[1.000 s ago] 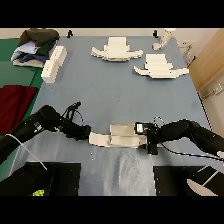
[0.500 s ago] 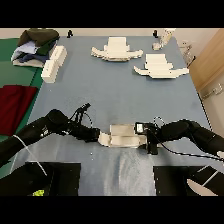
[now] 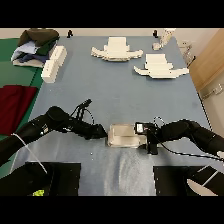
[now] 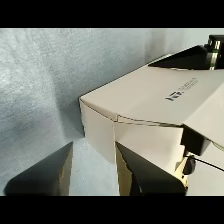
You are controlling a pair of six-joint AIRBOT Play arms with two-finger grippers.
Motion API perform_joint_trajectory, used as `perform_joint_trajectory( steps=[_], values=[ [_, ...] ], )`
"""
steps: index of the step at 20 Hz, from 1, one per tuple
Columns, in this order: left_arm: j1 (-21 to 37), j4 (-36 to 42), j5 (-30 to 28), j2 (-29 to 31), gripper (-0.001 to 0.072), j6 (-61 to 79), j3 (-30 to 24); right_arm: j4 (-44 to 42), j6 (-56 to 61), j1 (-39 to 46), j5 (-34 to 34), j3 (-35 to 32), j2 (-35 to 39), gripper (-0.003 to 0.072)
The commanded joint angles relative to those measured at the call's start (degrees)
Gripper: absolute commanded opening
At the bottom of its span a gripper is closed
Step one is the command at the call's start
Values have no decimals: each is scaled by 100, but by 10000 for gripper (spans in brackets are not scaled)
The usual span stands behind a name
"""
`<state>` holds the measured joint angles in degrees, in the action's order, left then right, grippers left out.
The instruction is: Fold the box.
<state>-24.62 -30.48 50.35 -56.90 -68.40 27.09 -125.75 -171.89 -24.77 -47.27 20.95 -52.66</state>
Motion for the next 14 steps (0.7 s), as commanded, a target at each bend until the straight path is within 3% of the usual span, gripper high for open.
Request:
perform_joint_trajectory(
  steps=[1,4,6,7,12,14],
  values=[
    [-7,140,-44,-4,406,4,15,0,0,2,0,0,0,504],
    [-203,179,33,-2,404,-94,81,0,0,2,0,0,0,504],
    [-542,107,-275,-2,393,-409,216,0,0,2,2,0,0,504],
    [-791,-173,-494,-2,346,-673,330,0,0,2,2,0,0,504],
    [-1917,-2776,-686,-94,346,-3322,916,0,0,2,0,0,0,504],
    [-2260,-3383,-671,-227,346,-4085,1154,0,0,2,2,0,0,505]
  ],
)
